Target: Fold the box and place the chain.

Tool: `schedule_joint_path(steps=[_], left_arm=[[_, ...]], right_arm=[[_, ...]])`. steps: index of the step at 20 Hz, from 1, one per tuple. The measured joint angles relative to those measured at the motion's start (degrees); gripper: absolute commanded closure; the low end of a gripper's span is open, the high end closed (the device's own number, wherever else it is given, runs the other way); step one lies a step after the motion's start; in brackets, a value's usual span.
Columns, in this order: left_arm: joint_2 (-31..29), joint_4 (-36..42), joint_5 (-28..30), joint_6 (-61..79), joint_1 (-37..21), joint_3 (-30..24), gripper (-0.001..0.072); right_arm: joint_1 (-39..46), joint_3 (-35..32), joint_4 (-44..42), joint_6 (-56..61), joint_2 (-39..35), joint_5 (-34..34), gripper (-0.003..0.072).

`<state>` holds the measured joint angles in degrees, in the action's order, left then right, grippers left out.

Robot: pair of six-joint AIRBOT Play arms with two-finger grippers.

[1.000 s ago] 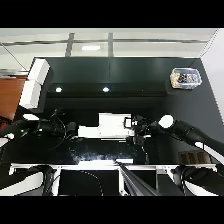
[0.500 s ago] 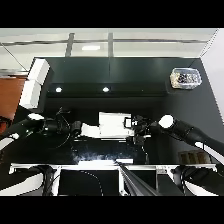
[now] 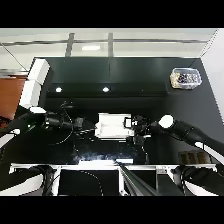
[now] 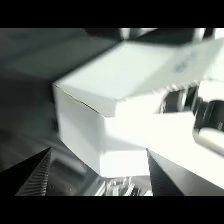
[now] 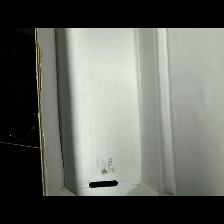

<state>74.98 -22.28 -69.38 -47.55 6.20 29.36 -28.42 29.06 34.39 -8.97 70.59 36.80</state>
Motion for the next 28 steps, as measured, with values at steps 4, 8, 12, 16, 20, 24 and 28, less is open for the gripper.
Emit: schedule_joint_path(steps=[4, 8, 12, 16, 20, 24, 28], left_arm=[[0.02, -6.54, 4.83, -7.61, 8.04, 3.74, 0.0001], [0.00, -14.49, 11.91, -20.35, 15.06, 7.30, 0.0002], [0.02, -19.98, 16.20, -29.62, 19.65, 9.75, 0.0022], [0.02, -32.89, 16.98, -44.59, 25.55, 13.86, 0.0026], [0.57, -50.23, 16.11, -61.02, 34.03, 19.43, 0.0324], [1.68, -59.63, 14.47, -71.49, 39.63, 22.82, 0.0360], [2.60, -62.58, 11.80, -76.98, 41.35, 23.89, 0.0360]], right_arm=[[0.00, 0.00, 0.00, 0.00, 0.00, 0.00, 0.0256], [0.00, 0.02, -0.02, 0.00, 0.00, 0.00, 0.0255], [0.00, 0.00, 0.00, 0.00, 0.00, 0.00, 0.0256], [0.00, 0.02, 0.00, 0.00, 0.00, 0.00, 0.0256], [0.00, 0.02, 0.00, 0.00, 0.00, 0.00, 0.0256], [0.00, 0.00, 0.00, 0.00, 0.00, 0.00, 0.0256], [0.00, 0.00, 0.00, 0.00, 0.00, 0.02, 0.0256]])
